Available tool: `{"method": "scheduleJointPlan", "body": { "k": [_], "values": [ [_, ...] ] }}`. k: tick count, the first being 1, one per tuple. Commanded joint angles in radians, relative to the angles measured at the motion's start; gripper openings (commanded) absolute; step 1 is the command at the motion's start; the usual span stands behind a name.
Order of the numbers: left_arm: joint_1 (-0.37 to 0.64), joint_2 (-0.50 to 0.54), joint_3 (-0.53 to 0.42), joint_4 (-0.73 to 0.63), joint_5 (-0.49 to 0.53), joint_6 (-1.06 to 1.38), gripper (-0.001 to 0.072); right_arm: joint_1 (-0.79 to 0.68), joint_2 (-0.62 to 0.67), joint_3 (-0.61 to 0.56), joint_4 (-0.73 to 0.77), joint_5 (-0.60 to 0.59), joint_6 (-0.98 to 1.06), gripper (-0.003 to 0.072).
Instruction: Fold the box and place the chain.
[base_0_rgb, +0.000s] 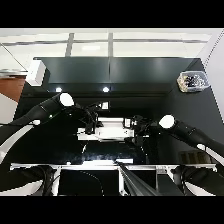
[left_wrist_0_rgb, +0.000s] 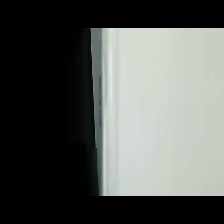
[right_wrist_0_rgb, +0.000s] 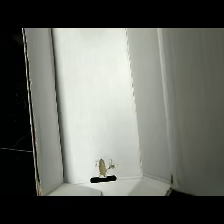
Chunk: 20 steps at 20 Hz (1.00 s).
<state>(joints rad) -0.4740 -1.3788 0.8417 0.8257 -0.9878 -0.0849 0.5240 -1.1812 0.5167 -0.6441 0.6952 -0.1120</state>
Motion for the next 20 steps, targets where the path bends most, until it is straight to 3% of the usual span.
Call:
{"method": "scheduleJointPlan", "body": {
  "k": [1, 18, 20],
  "values": [
    [0.001, 0.000, 0.000, -0.001, 0.000, 0.002, 0.0029, 0.000, -0.012, -0.001, 0.007, -0.001, -0.001, 0.0599],
    [0.001, 0.000, 0.000, -0.001, 0.000, 0.002, 0.0030, 0.034, -0.048, -0.001, 0.053, -0.048, -0.028, 0.0598],
    [0.001, 0.000, 0.000, -0.001, 0.000, 0.002, 0.0030, 0.039, -0.048, -0.001, 0.052, -0.054, -0.027, 0.0477]
  ]
}}
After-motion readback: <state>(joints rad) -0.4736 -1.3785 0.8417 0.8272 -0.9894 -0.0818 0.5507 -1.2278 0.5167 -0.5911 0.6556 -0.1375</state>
